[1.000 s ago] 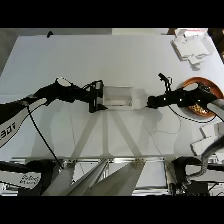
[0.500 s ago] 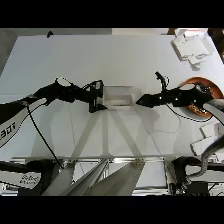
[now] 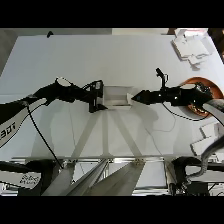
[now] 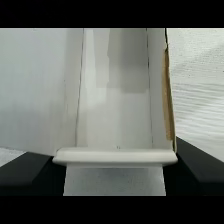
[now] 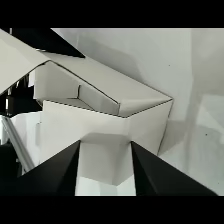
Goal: Fold the box and place the chain.
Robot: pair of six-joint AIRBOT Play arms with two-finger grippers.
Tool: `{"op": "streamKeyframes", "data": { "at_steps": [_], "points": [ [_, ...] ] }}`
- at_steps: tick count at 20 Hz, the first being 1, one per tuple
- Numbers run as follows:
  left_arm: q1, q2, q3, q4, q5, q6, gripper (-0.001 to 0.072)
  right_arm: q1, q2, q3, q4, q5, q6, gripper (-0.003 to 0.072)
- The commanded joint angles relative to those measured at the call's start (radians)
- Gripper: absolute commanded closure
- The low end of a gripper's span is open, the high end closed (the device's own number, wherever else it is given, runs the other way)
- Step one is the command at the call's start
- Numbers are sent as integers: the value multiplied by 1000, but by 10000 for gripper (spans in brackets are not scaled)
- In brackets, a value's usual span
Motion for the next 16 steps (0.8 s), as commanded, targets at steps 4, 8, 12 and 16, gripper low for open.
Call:
{"op": "streamKeyframes", "data": {
  "at_steps": [4,8,12,16],
  "points": [
    [0,0,0,0,0,0,452,74,1,0,-25,-108,-56,251],
    [0,0,0,0,0,0,452,109,1,1,-65,-171,-55,252],
    [0,0,0,0,0,0,452,119,2,1,-110,-225,-51,252],
    [0,0,0,0,0,0,452,119,24,1,-114,-227,-44,254]
  ]
}}
